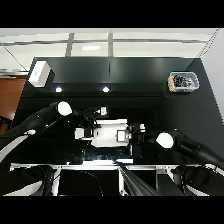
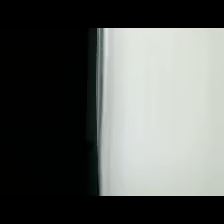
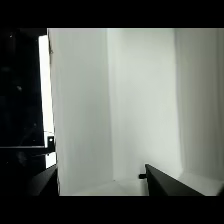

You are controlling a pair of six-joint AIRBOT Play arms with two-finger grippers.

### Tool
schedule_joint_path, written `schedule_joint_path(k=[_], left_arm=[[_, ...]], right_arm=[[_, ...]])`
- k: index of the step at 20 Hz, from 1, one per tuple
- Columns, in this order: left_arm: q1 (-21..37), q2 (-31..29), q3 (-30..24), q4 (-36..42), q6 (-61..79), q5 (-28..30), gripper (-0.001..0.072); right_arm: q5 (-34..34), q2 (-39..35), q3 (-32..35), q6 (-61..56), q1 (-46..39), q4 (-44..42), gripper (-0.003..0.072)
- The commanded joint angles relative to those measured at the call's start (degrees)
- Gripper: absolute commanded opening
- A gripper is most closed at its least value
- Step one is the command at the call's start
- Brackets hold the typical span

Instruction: Fold the box and place the chain.

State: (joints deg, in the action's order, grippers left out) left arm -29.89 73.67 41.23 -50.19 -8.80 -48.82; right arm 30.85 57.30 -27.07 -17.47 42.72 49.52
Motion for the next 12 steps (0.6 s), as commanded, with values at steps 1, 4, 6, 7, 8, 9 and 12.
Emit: schedule_joint_path(k=[1, 4, 6, 7, 8, 9, 12], left_arm=[[-0.02, 0.02, 0.02, -0.09, 0.35, 0.15, 0.0025], [-0.07, 0.02, 0.02, 0.26, 0.37, 0.17, 0.0025], [-0.04, 0.02, 0.02, 0.31, 0.37, 0.17, 0.0025], [-0.07, 0.02, 0.02, 0.33, 0.37, 0.22, 0.0025], [-0.07, 0.02, 0.02, 0.33, 0.37, 0.22, 0.0025], [-0.04, 0.02, 0.02, 0.31, 0.37, 0.2, 0.0025], [-0.04, 0.02, 0.02, 0.33, 0.37, 0.2, 0.0025]], right_arm=[[3.5, -3.58, -0.81, -2.75, -4.42, 0.52, 0.0614], [3.54, -4.15, -0.87, -3.1, -6.91, -0.42, 0.0614], [3.3, -4.11, -0.87, -3.08, -6.91, -1.51, 0.0614], [3.17, -4.09, -0.87, -3.08, -6.91, -1.51, 0.0614], [2.99, -4.02, -0.87, -3.08, -6.91, -1.53, 0.0614], [2.51, -3.89, -0.87, -3.06, -6.91, -1.53, 0.0614], [0.2, -3.82, -0.87, -2.19, -6.91, -1.51, 0.0614]])
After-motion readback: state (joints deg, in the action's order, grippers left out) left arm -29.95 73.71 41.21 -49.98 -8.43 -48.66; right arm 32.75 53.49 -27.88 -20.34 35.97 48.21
